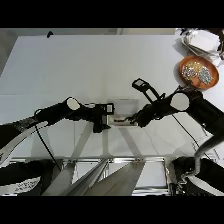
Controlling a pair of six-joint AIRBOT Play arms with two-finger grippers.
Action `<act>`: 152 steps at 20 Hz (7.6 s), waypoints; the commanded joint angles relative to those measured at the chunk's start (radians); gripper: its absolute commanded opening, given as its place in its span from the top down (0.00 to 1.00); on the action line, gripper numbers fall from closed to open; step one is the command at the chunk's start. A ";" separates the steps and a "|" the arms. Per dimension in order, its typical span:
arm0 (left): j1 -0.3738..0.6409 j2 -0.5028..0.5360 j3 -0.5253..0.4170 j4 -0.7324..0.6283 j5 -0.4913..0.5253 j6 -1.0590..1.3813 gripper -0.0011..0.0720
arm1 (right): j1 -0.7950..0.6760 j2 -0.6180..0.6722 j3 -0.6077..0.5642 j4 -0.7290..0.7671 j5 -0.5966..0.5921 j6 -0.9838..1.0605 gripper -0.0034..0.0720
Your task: Fold the box and place the chain.
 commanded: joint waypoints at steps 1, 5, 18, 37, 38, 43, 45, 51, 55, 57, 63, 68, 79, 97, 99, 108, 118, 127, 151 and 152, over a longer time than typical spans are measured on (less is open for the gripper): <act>0.000 0.000 0.000 0.000 0.000 0.000 0.61 | -0.102 0.004 -0.005 -0.074 0.089 0.031 0.67; 0.000 0.000 0.000 0.000 0.000 0.000 0.61 | -0.156 0.004 -0.069 -0.125 0.004 0.031 0.75; 0.000 0.000 0.000 0.000 0.000 0.000 0.61 | -0.050 -0.076 -0.180 -0.174 -0.320 -0.021 0.53; 0.000 0.000 0.000 0.000 0.000 0.000 0.61 | -0.016 -0.139 -0.180 -0.220 -0.264 0.020 0.78; 0.000 0.000 0.000 0.000 0.000 0.000 0.61 | -0.016 -0.139 -0.180 -0.220 -0.254 0.020 0.87; 0.000 0.000 0.000 0.000 0.000 0.000 0.61 | -0.016 -0.126 -0.180 -0.220 -0.228 0.021 0.93; 0.000 0.000 0.000 0.000 0.000 0.000 0.61 | -0.016 -0.094 -0.180 -0.221 -0.213 0.024 0.93; 0.000 0.000 0.000 0.000 0.000 0.000 0.61 | -0.016 0.114 -0.180 -0.220 -0.127 0.029 0.93; 0.000 0.000 0.000 0.000 0.000 0.000 0.61 | -0.016 0.338 -0.180 -0.138 -0.080 0.028 0.93; 0.000 0.000 0.000 0.000 0.000 0.000 0.61 | -0.016 0.453 -0.180 -0.044 -0.106 0.026 0.93; 0.000 0.000 0.000 0.000 0.000 0.000 0.61 | -0.016 0.589 -0.180 0.299 -0.272 -0.085 0.93; 0.000 0.000 0.000 0.000 0.000 0.000 0.61 | -0.016 0.496 -0.180 0.447 -0.352 -0.184 0.93; 0.000 0.000 0.000 0.000 0.000 0.000 0.61 | 0.087 -0.002 -0.180 0.473 -0.371 -0.296 0.93; 0.000 0.000 0.000 0.000 0.000 0.000 0.61 | -0.493 0.112 -0.157 0.115 -0.328 -0.202 0.64; 0.000 0.000 0.000 0.000 0.000 0.000 0.61 | -0.493 0.034 -0.142 0.074 -0.357 -0.193 0.64; 0.000 0.000 0.000 0.000 0.000 0.000 0.61 | -0.483 -0.231 0.039 -0.075 -0.285 -0.193 0.64; 0.000 0.000 0.000 0.000 0.000 0.000 0.61 | -0.421 -0.279 0.039 -0.203 -0.225 -0.197 0.67; 0.000 0.000 0.000 0.000 0.000 0.000 0.61 | -0.417 -0.344 0.039 -0.201 -0.255 -0.198 0.79; 0.000 0.000 0.000 0.000 0.000 0.000 0.61 | -0.413 0.544 0.039 0.053 -0.165 -0.157 0.94; 0.000 0.000 0.000 0.000 0.000 0.000 0.61 | -0.413 0.572 0.039 0.054 -0.163 -0.156 0.94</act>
